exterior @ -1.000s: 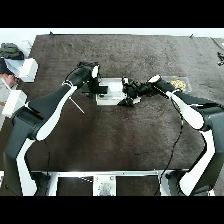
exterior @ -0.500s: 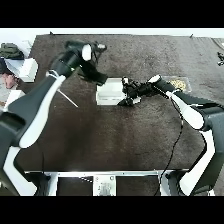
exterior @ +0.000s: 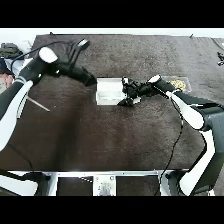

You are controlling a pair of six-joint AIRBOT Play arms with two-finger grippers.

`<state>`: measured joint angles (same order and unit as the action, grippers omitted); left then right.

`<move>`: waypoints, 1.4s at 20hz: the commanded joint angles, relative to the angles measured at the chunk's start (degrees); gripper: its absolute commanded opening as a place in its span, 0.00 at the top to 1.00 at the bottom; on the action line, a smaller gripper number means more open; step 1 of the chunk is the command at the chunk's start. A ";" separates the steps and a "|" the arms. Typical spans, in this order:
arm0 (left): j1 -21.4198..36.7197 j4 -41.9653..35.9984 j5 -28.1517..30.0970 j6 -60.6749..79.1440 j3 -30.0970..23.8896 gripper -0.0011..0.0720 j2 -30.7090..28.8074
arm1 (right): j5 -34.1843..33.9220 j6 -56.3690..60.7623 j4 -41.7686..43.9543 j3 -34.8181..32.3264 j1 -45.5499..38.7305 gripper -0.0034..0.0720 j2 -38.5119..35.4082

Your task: Fold the box and place the chain.

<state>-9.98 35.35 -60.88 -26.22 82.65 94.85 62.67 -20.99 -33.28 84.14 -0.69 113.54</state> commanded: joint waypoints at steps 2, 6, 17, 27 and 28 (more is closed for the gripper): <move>9.81 -27.02 2.36 31.26 -15.52 0.19 -0.20 | 0.00 0.02 0.04 0.00 0.02 0.73 -0.02; 9.20 -29.86 -1.57 27.52 -15.41 0.16 -0.31 | 0.02 0.02 0.04 0.00 0.02 0.73 -0.02; 6.03 -6.51 -15.06 46.14 10.45 0.00 21.53 | 0.00 0.02 0.04 0.00 0.02 0.73 -0.02; 5.03 -9.81 -14.82 53.18 6.86 0.00 21.51 | 0.00 0.02 0.04 0.00 0.02 0.73 -0.02; 5.05 -10.51 -14.82 53.31 6.88 0.00 21.51 | 0.02 0.02 0.04 0.00 0.02 0.73 0.00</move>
<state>-4.95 26.74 -74.78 24.60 89.60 116.20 62.67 -20.99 -33.26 84.14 -0.69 113.54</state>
